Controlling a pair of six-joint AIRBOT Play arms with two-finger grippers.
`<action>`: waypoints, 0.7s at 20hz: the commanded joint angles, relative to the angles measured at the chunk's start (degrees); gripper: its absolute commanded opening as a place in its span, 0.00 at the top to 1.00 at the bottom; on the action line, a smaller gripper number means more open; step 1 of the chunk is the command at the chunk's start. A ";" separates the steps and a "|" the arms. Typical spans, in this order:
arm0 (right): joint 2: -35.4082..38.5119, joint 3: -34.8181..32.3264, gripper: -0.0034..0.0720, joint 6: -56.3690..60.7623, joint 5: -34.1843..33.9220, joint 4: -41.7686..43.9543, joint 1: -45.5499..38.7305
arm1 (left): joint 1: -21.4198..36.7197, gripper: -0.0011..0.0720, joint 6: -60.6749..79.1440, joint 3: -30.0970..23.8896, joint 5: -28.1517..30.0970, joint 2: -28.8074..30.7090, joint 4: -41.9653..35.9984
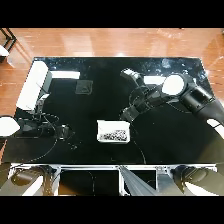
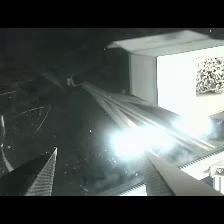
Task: Fold the box and place the chain.
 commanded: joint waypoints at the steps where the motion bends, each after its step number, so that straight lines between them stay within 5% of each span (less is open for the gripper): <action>1: -1.05 0.68 0.04 -5.77 3.06 -1.14 2.05 | -1.77 0.13 -0.85 -0.17 3.10 -0.81 -0.85; 14: -2.08 0.66 0.04 -8.94 1.77 -3.34 9.51 | -2.58 0.13 -1.79 -0.17 9.27 -0.81 -0.63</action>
